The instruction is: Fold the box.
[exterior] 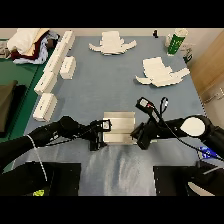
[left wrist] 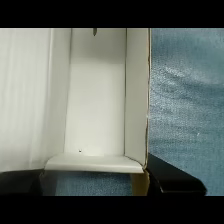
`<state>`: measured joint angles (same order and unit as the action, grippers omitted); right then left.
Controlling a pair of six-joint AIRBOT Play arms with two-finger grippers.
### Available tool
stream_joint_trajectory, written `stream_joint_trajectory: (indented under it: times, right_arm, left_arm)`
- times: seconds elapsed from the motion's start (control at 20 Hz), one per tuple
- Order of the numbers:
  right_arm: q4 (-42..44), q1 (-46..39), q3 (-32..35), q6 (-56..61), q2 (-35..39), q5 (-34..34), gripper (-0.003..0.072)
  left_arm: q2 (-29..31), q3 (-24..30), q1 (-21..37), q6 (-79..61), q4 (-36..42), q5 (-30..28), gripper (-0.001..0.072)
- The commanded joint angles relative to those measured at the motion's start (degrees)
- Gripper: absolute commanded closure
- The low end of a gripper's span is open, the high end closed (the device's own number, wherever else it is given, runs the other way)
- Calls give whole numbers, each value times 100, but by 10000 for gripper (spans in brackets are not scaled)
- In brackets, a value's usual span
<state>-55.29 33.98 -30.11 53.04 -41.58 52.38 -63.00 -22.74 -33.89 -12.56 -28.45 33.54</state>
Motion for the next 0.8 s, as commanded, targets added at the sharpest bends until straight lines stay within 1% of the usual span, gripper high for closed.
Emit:
stream_joint_trajectory:
  times: [0.0, 0.05, 0.1, 0.2, 0.45, 0.65, 0.75]
  right_arm:
    - [-1014, -2, 50, -317, 472, 1139, 340]
    - [-1235, -4, 55, -317, 481, 1084, 235]
    - [-1493, -4, 76, -313, 444, 979, 201]
    - [-1742, -4, 221, -407, 286, 649, 202]
    - [-1812, -4, 533, -1438, -103, -269, 201]
    - [-1300, -4, 544, -2157, -457, -850, 202]
    - [-990, -2, 542, -2625, -662, -942, 203]
  left_arm:
    - [-2, -4, -4, -2, 0, 0, 154]
    - [-2, -4, -4, -2, 0, 2, 155]
    - [-2, -4, -4, -2, 2, 2, 154]
    - [-2, -4, -4, -2, 0, -9, 155]
    - [-2, -4, -4, -2, 2, 0, 155]
    - [-2, -4, -4, -2, 0, 0, 154]
    - [-2, -4, -4, -2, 0, 0, 155]
